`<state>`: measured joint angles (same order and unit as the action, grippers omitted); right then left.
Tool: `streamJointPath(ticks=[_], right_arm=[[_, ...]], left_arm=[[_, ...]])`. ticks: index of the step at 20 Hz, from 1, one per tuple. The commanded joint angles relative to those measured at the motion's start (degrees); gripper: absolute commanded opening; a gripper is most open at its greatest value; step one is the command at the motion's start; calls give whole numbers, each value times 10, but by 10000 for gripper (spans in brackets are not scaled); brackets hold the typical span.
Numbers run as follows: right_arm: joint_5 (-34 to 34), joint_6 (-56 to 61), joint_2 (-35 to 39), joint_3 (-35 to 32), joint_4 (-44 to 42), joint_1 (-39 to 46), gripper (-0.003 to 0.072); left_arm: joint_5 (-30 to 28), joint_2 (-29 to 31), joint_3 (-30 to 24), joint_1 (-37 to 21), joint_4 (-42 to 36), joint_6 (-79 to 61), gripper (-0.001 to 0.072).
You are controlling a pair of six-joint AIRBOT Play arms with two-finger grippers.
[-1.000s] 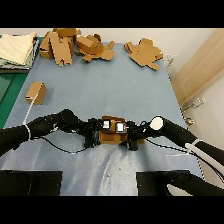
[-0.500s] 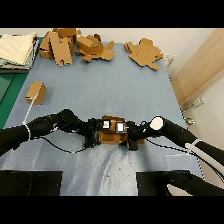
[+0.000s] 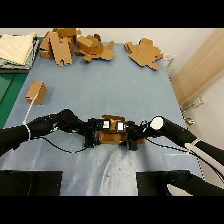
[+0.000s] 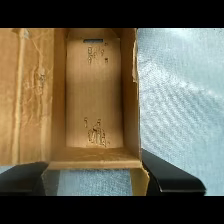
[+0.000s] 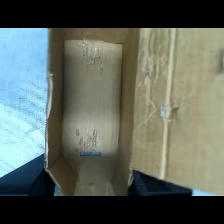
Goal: Fold the box.
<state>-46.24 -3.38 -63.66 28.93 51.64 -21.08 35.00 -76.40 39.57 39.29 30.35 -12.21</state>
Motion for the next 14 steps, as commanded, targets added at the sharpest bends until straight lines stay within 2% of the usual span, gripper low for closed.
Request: streamJointPath(ticks=[1,2,3,6,9,12,14], right_arm=[[-4,0,4,0,-4,-1,612],[4,1,9,0,-4,-1,627],[21,15,17,0,-4,-1,720],[56,87,56,0,-1,0,720],[57,132,73,-1,47,0,720],[40,170,83,-7,91,0,720],[6,186,89,-7,120,0,720]], left_arm=[[0,0,1,0,0,0,290],[0,0,1,0,0,0,290],[0,0,1,0,0,0,290],[0,0,1,0,0,0,290],[0,0,1,0,0,0,290],[1,0,1,0,0,0,290],[1,0,1,0,0,0,290]])
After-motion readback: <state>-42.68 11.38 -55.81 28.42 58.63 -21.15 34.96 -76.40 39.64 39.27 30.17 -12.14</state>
